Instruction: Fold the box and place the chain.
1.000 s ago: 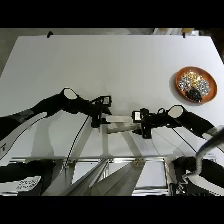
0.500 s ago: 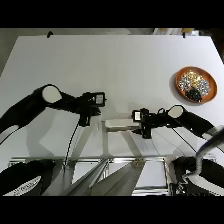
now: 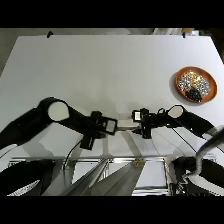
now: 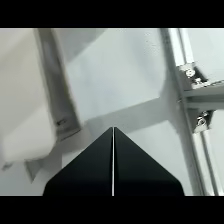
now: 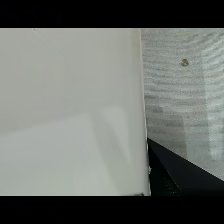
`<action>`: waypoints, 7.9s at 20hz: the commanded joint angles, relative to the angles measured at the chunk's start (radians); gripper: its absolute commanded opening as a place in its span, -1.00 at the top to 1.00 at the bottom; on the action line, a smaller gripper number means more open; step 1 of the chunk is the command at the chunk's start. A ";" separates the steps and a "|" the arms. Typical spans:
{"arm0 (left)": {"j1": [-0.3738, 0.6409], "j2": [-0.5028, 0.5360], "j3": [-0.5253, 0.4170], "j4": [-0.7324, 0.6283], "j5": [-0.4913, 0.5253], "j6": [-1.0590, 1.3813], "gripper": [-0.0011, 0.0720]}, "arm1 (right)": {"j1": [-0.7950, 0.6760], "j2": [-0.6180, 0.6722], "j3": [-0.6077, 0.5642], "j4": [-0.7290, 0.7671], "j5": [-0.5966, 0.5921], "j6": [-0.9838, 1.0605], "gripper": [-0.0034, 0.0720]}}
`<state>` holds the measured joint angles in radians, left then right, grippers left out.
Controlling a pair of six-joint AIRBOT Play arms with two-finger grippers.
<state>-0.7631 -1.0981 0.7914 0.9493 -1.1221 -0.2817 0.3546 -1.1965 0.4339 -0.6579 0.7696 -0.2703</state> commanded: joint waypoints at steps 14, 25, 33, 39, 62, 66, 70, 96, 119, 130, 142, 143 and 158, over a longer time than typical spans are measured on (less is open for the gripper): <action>0.113 -0.252 -0.002 -0.105 0.572 -0.190 0.96 | 0.000 0.001 0.001 0.000 0.001 0.000 -0.16; 0.185 -0.011 -0.002 0.104 0.004 -0.314 0.97 | 0.000 0.001 0.000 0.000 0.001 0.000 -0.16; 0.181 -0.055 -0.108 0.020 0.060 -0.146 0.95 | 0.000 0.001 0.000 0.000 0.001 0.000 -0.16; 0.216 -0.055 -0.160 0.050 0.136 -0.092 0.44 | -0.001 0.001 0.000 0.000 0.001 0.000 -0.16; 0.136 -0.198 -0.160 -0.254 0.340 0.348 0.46 | 0.000 0.001 0.001 0.000 0.001 0.000 -0.16; 0.136 -0.198 -0.160 -0.280 0.346 0.344 0.61 | 0.000 0.001 0.000 0.000 0.001 0.000 -0.16; 0.119 -0.203 -0.160 -0.314 0.392 0.290 0.61 | 0.000 0.001 0.000 0.000 0.001 0.000 -0.16; 0.380 0.127 -0.224 0.156 0.051 -1.051 0.95 | 0.000 0.001 0.000 0.000 0.001 0.000 -0.16; 0.246 -0.027 -0.282 -0.340 0.288 -1.115 0.62 | 0.000 0.001 0.000 0.000 0.001 0.000 -0.16; 0.223 -0.008 -0.279 -0.396 0.338 -1.137 0.39 | 0.000 0.001 0.000 0.000 0.001 0.000 -0.16; 0.094 -0.009 -0.230 -0.229 0.443 -1.384 0.35 | 0.000 0.001 0.000 0.000 0.001 0.000 -0.16; 0.084 -0.009 -0.215 -0.177 0.438 -1.442 0.35 | 0.000 0.001 0.000 0.000 0.001 0.000 -0.16; -0.082 -0.189 0.061 0.265 0.216 -2.038 0.35 | 0.000 0.001 0.000 0.000 0.001 0.000 -0.16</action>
<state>-0.8177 -1.2411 0.7982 1.1469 -0.8677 -2.1960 0.3546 -1.1965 0.4339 -0.6586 0.7708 -0.2703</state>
